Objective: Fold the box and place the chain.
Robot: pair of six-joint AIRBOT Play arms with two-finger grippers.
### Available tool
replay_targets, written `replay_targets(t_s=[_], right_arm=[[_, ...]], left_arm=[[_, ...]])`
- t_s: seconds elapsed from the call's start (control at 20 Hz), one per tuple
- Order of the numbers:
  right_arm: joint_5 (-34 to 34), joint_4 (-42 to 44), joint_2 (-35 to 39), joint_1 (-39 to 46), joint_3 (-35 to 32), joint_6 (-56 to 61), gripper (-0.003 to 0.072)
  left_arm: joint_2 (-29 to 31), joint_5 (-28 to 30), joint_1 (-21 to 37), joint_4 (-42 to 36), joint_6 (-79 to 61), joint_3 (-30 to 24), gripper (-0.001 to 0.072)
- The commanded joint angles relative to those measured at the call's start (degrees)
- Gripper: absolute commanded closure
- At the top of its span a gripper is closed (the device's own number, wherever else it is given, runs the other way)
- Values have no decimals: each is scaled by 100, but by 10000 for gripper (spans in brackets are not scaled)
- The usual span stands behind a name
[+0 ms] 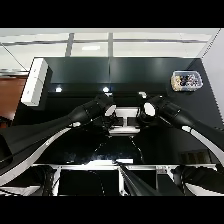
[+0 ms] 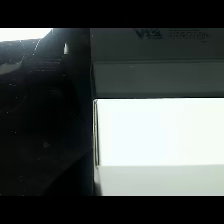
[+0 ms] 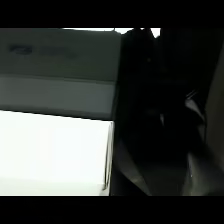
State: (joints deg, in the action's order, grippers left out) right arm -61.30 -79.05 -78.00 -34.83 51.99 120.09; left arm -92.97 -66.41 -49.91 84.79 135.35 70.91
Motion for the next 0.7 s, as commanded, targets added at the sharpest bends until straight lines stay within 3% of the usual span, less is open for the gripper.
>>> replay_targets(t_s=[0.0, 0.25, 0.35, 0.4, 0.45, 0.5, 0.55, 0.65], right_arm=[[28, 76, -92, -4, 0, 122, 677], [9, 98, -94, -4, 0, 160, 669], [31, 101, -68, -4, 2, 160, 369], [24, 96, -50, -4, 2, 149, 379], [24, 96, -39, -4, 2, 136, 541], [35, 96, -35, -4, 2, 133, 637], [55, 96, -35, -4, 2, 125, 682], [96, 98, -35, -4, 2, 120, 676]], left_arm=[[-2, -7, 2, 2, -11, 0, 683], [-2, -13, 2, 0, -11, 0, 683], [-2, -15, 2, 0, -11, 0, 683], [-2, -15, 2, 0, -11, 0, 683], [-2, -13, 2, 2, -11, 0, 683], [-2, -13, 2, 0, -11, 0, 683], [-2, -13, 2, 0, -11, 0, 683], [-2, -13, 2, 0, -11, 0, 683]])
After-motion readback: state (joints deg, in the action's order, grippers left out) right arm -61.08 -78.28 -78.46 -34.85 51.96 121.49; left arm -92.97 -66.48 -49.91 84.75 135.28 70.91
